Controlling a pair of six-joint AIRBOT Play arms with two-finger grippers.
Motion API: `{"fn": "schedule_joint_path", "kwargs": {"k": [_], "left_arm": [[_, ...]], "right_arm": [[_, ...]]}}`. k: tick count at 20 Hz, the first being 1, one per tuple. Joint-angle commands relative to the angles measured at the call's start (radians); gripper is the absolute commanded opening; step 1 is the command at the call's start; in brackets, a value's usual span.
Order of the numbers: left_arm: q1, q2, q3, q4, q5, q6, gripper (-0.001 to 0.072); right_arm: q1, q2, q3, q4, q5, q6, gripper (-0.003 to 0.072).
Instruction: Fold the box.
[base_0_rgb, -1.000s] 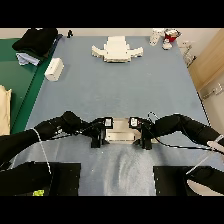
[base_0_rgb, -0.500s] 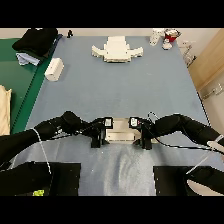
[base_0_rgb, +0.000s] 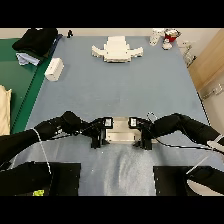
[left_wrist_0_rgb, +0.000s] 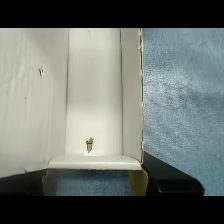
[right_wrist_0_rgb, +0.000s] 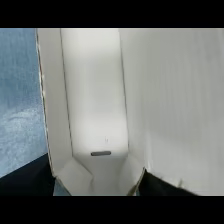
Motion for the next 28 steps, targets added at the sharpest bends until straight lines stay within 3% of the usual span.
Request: {"fn": "schedule_joint_path", "kwargs": {"k": [1, 6, 8, 9, 10, 11, 12, 13, 15, 18, 20, 21, 28], "left_arm": [[0.0, 0.0, 0.001, 0.001, 0.002, 0.001, 0.0451], [0.0, 0.0, 0.001, 0.001, 0.002, 0.001, 0.0451], [0.0, 0.0, 0.001, 0.001, 0.001, 0.001, 0.045], [0.0, 0.0, 0.001, 0.001, 0.001, 0.001, 0.0451], [0.0, 0.0, 0.001, 0.001, 0.001, 0.001, 0.0451], [0.0, 0.0, 0.001, 0.001, 0.001, 0.001, 0.0451], [0.0, 0.0, 0.001, 0.001, 0.001, 0.001, 0.0451], [0.0, 0.0, 0.001, 0.001, 0.001, 0.001, 0.0451], [0.0, 0.0, 0.001, 0.001, 0.001, 0.001, 0.0451], [0.0, 0.0, 0.001, 0.001, 0.001, 0.001, 0.0451], [0.0, 0.0, 0.001, 0.001, 0.002, 0.001, 0.0451], [0.0, 0.0, 0.001, 0.001, 0.0, 0.001, 0.0451], [0.0, 0.0, 0.001, 0.001, 0.001, 0.001, 0.0451]], "right_arm": [[-0.001, 0.043, 0.027, -0.11, -0.046, 0.135, 0.0719], [-0.001, 0.179, 0.084, -0.413, -0.238, 0.537, 0.0716], [0.0, 0.235, 0.109, -0.433, -0.318, 0.733, 0.0707], [0.0, 0.255, 0.116, -0.398, -0.327, 0.879, 0.0666], [0.0, 0.264, 0.117, -0.333, -0.324, 1.022, 0.0524], [0.0, 0.259, 0.114, -0.214, -0.325, 1.134, 0.0323], [0.003, 0.245, 0.106, -0.068, -0.321, 1.18, 0.0173], [0.021, 0.219, 0.098, 0.071, -0.302, 1.181, 0.0155], [0.098, 0.159, 0.099, 0.203, -0.199, 1.181, 0.0155], [0.139, 0.078, 0.169, 0.193, 0.005, 1.242, 0.0155], [0.1, 0.027, 0.228, 0.144, 0.079, 1.259, 0.0123], [0.068, -0.003, 0.253, 0.129, 0.079, 1.266, 0.005], [0.011, -0.201, 0.274, 0.13, 0.069, 1.27, 0.0048]]}}
